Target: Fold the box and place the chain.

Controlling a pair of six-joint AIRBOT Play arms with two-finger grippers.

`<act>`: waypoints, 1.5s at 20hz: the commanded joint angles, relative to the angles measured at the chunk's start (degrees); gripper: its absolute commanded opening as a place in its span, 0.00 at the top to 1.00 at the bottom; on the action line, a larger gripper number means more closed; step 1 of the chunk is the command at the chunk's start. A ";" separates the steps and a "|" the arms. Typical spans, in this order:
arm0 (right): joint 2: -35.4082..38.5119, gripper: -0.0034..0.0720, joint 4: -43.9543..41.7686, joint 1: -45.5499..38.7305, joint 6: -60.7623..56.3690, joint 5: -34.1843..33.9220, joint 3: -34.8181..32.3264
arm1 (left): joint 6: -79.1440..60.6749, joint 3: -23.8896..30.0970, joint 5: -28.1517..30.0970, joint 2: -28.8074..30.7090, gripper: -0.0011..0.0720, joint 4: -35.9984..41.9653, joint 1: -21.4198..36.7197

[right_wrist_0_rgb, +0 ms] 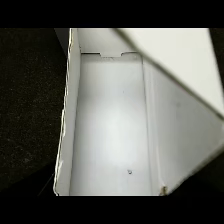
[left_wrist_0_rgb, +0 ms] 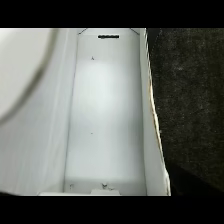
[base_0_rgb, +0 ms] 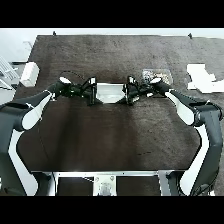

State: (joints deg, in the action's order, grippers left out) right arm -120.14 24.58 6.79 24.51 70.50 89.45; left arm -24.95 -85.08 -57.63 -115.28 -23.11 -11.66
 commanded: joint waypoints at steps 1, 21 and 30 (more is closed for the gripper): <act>0.00 0.27 -0.20 0.04 0.00 0.04 -0.02 | 0.00 -0.07 0.11 0.04 0.44 0.00 0.04; 6.62 0.00 13.60 -4.35 -15.41 2.73 0.09 | 0.09 -0.04 -0.50 0.04 0.44 0.00 0.04; 14.43 0.14 9.01 -6.43 -22.18 11.19 0.02 | 0.98 -0.04 -0.55 0.04 0.44 -0.02 0.04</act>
State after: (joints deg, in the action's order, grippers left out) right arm -107.20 36.67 -0.23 4.93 77.95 89.49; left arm -24.05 -85.12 -58.06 -115.28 -23.14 -11.62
